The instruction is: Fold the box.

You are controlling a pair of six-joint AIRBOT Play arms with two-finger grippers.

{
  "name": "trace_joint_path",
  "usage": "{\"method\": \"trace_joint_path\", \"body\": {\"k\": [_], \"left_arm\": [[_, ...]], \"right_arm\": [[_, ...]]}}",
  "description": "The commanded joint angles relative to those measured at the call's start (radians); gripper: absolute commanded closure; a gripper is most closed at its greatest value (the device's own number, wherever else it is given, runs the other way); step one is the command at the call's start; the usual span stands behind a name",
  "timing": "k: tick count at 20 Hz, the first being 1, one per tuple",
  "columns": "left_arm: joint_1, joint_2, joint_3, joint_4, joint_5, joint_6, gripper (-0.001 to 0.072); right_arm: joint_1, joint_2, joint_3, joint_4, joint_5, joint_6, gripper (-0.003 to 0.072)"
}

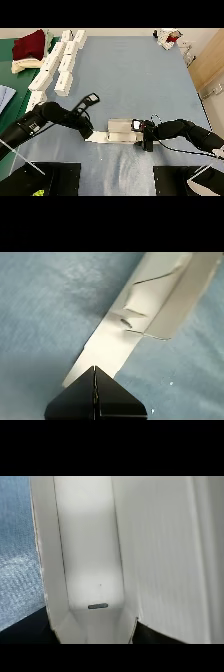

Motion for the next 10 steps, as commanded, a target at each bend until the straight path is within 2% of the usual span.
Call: {"method": "trace_joint_path", "body": {"k": [1, 3, 5, 7, 10], "left_arm": [[0.207, 0.037, 0.002, 0.085, -0.139, -0.399, 0.0697], [0.323, 0.016, -0.008, 0.068, -0.195, -0.436, 0.0697], [0.367, -0.007, -0.043, -0.005, -0.198, -0.419, 0.0698], [0.350, -0.034, -0.098, -0.097, -0.155, -0.383, 0.0698], [0.282, -0.081, -0.194, -0.249, -0.029, -0.324, 0.0698]], "right_arm": [[0.000, 0.001, 0.000, 0.000, 0.000, 0.000, 0.0172], [0.000, 0.001, 0.000, 0.000, 0.000, 0.000, 0.0172], [0.000, 0.001, 0.000, 0.000, 0.000, 0.000, 0.0172], [0.000, 0.001, 0.000, 0.000, 0.000, 0.000, 0.0172], [0.000, 0.001, 0.000, 0.000, 0.000, 0.000, 0.0172]]}}
